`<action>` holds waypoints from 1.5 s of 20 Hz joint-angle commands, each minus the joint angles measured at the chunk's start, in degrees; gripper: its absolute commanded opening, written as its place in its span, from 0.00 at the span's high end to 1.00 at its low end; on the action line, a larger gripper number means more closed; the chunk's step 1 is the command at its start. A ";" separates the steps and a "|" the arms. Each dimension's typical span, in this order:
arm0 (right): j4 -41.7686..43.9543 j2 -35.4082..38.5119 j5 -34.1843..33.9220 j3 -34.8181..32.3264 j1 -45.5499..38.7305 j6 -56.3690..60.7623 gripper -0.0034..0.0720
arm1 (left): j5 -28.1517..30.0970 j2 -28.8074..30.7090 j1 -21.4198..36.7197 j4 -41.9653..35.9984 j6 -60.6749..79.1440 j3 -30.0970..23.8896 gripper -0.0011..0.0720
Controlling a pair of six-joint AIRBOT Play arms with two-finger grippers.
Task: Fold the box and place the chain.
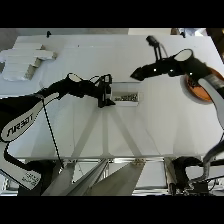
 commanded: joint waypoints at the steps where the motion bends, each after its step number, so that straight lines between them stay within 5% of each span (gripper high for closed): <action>1: 6.49 -5.25 13.88 0.55 0.00 -3.43 0.51 | 0.00 0.02 0.00 0.00 0.02 0.02 0.61; 8: 5.09 -3.37 22.53 1.66 0.55 -12.98 0.51 | 0.00 0.02 0.00 0.00 0.02 0.02 0.61; 16: -14.45 -0.42 12.94 1.66 7.65 -19.93 0.50 | 0.00 0.02 0.00 0.00 0.02 0.02 0.61; 28: -22.32 2.99 7.13 1.66 13.03 -19.28 0.51 | 0.02 0.02 0.00 0.00 0.02 0.02 0.61; 30: -22.34 4.24 8.35 1.66 13.14 -19.82 0.43 | 0.00 0.02 0.00 0.00 0.02 0.02 0.61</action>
